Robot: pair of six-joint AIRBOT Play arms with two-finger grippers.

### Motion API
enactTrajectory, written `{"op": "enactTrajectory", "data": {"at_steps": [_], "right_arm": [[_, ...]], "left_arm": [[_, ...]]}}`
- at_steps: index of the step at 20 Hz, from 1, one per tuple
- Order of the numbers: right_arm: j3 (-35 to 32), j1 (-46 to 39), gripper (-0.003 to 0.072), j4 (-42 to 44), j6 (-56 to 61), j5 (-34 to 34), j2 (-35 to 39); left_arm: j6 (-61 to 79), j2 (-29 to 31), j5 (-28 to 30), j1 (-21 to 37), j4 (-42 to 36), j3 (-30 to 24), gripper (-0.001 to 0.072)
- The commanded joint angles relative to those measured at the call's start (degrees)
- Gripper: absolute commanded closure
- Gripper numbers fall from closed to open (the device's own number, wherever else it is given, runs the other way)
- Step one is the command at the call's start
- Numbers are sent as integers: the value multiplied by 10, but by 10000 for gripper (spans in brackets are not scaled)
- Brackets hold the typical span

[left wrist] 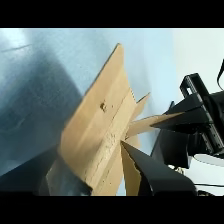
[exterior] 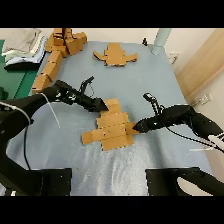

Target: Fold the box.

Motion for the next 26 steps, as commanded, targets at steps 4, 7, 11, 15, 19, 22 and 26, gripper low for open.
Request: {"op": "enactTrajectory", "data": {"at_steps": [4,7,11,15,19,22,26], "right_arm": [[0,0,684,0,0,4,0],[0,0,684,0,0,4,0],[0,0,684,0,0,4,0],[0,0,684,0,0,4,0],[0,0,684,0,0,5,0],[0,0,684,-1,0,9,0],[0,0,590,0,1,17,0]], "left_arm": [[36,-38,-71,-12,-5,44,420],[45,-38,-83,-12,15,54,556],[46,-38,-92,-12,24,56,557],[46,-38,-96,-12,26,56,617],[46,-38,-108,-12,28,56,617],[53,-38,-118,-12,29,56,620],[85,-38,-120,-12,28,58,698]]}}
